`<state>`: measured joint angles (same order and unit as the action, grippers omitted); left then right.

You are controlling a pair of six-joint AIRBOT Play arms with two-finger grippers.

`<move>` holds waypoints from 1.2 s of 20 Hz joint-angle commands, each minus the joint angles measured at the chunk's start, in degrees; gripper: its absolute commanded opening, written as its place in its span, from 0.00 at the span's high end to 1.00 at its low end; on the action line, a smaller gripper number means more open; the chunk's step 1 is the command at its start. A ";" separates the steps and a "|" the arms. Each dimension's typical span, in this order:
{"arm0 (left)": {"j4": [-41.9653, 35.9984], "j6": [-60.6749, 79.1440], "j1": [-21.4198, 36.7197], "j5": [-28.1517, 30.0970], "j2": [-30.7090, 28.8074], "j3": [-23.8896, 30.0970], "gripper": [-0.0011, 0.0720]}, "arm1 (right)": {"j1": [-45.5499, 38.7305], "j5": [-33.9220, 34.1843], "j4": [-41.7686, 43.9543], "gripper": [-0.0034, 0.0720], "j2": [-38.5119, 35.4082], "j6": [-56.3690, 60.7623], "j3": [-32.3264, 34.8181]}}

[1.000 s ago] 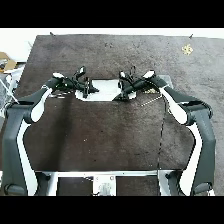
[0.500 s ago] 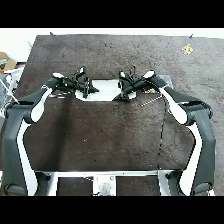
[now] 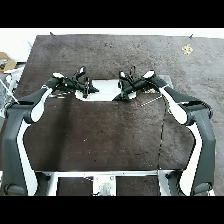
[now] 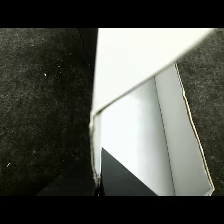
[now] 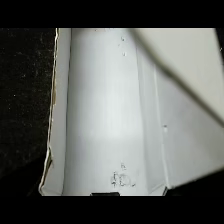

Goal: Fold the box and place the chain.

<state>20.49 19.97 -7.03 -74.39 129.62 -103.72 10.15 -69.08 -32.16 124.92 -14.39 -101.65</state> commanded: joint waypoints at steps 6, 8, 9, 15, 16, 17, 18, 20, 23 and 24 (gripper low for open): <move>-0.42 -0.37 0.11 -0.04 -0.11 -0.02 0.56 | 0.07 0.02 0.04 0.38 0.02 0.02 -0.02; -0.98 -1.75 0.66 -0.37 -0.66 -0.02 0.56 | 0.07 0.02 0.04 0.38 0.02 0.02 -0.02; -1.36 -2.86 1.36 -1.14 -1.31 -0.02 0.56 | 0.07 0.02 0.04 0.38 0.02 0.02 -0.02; -1.66 -12.20 8.07 -13.18 -8.66 -0.02 0.56 | 0.07 0.04 0.04 0.38 0.02 0.02 -0.02; -1.73 -14.53 8.66 -15.96 -9.64 -0.11 0.57 | 0.07 0.04 0.04 0.38 0.04 0.02 -0.02; -1.73 -17.49 8.92 -18.51 -10.14 -0.13 0.67 | 0.07 0.02 0.04 0.38 0.02 0.04 -0.02; -1.95 -20.09 8.72 -21.16 -10.10 -0.17 0.78 | 0.07 0.02 0.07 0.38 0.02 0.02 -0.02; -0.70 -22.53 7.13 -22.75 -9.97 -0.13 0.97 | 0.07 0.04 0.04 0.38 0.02 0.04 -0.02; -0.44 -22.93 3.45 -21.35 -9.97 -0.13 0.97 | 0.07 0.04 0.04 0.38 0.02 0.02 -0.02; -0.57 -22.95 2.21 -19.50 -9.97 -0.13 0.97 | 0.07 0.04 0.04 0.38 0.04 0.02 -0.02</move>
